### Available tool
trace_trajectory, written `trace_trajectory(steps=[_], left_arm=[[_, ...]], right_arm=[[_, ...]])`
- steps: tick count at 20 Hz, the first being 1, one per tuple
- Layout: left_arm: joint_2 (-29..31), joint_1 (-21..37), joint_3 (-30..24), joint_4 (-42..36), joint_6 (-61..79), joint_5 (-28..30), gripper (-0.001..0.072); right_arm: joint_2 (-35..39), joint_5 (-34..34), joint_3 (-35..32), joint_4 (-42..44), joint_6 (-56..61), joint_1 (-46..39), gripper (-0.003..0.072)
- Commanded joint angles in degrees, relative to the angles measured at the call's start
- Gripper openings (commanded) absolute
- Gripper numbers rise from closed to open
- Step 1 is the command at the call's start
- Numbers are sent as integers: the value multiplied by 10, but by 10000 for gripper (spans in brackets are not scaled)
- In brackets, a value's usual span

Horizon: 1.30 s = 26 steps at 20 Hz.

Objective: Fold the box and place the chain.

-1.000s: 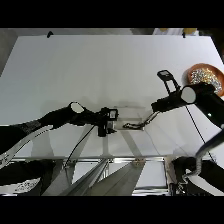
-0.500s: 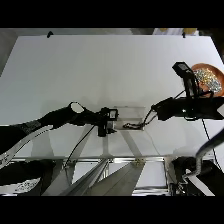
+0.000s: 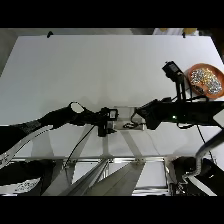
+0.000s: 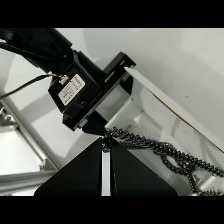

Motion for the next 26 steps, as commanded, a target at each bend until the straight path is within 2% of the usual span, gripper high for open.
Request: trace_trajectory(steps=[1, 5, 6, 9, 10, 14, 17, 18, 19, 23, 25, 26], left_arm=[[0, 0, 0, 0, 0, 0, 275], [0, 0, 0, 0, 0, 0, 275], [0, 0, 0, 0, 0, 0, 275], [0, 0, 0, 0, 0, 0, 275], [0, 0, 0, 0, 0, 0, 275], [0, 0, 0, 0, 0, 0, 275], [0, 0, 0, 0, 0, 0, 275], [0, 0, 0, 0, 0, 0, 275], [0, 0, 0, 0, 0, 0, 275], [0, 0, 0, 0, 0, 0, 275], [0, 0, 0, 0, 0, 0, 275], [0, 0, 0, 0, 0, 0, 275]], right_arm=[[-45, -25, 1, -27, 3, 52, 16], [-103, -25, 0, -55, 10, 70, 19], [-116, -23, 0, -70, 23, 71, 48], [-135, -16, 2, -97, 28, 71, 207], [-132, -9, 10, -120, 28, 68, 225], [-121, 93, 99, -191, 26, 6, 223], [-117, 150, 110, -215, 28, -83, 215], [-117, 166, 107, -226, 33, -112, 184], [-118, 169, 101, -237, 38, -136, 148], [-133, 119, 40, -247, 74, -179, 150], [-160, 84, 10, -232, 74, -178, 162], [-179, 71, 1, -225, 74, -178, 208]])
